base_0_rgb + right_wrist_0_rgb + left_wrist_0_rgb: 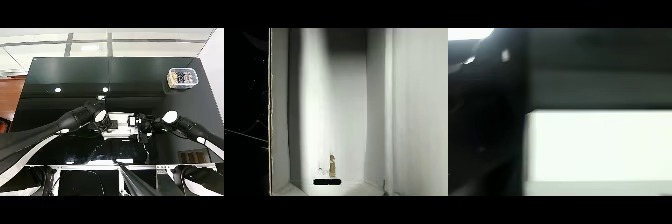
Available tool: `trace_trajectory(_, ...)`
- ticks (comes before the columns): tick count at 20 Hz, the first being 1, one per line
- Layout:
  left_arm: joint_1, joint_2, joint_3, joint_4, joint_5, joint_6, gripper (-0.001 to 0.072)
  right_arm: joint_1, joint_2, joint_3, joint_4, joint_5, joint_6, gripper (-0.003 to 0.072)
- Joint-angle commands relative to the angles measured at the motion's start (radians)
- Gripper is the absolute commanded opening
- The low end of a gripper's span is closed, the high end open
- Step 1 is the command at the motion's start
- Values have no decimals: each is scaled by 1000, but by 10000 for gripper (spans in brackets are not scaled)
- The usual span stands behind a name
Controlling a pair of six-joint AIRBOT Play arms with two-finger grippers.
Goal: Fold the box and place the chain.
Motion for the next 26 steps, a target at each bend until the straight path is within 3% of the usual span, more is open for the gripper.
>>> trace_trajectory(1, 5, 0, 1, -21, -28, 2, 423, 1, 0, 0, 0, 0, 0, 245)
trace_trajectory(4, 5, 0, 1, -10, -44, 2, 413, 1, 0, 0, 0, 0, 0, 245)
trace_trajectory(5, 5, 0, 1, -10, -44, 2, 289, 1, 0, 0, 0, 0, 0, 245)
trace_trajectory(6, 5, 0, 1, -8, -42, 2, 110, 1, 0, 0, 0, 0, 0, 245)
trace_trajectory(7, 4, 0, 1, -5, -37, 3, 27, 1, 0, 0, 0, 0, 0, 245)
trace_trajectory(15, 4, 0, 1, -5, -40, 3, 27, 0, 0, 1, 4, -90, -51, 245)
trace_trajectory(20, 4, 0, 1, -6, -42, 2, 26, 1, 0, 0, 24, -75, -51, 245)
trace_trajectory(25, 4, 0, 1, -6, -46, 2, 27, 1, 0, 0, 36, 24, -47, 247)
trace_trajectory(26, 4, 0, 1, -6, -46, 3, 27, 1, 1, 1, 36, 41, -33, 425)
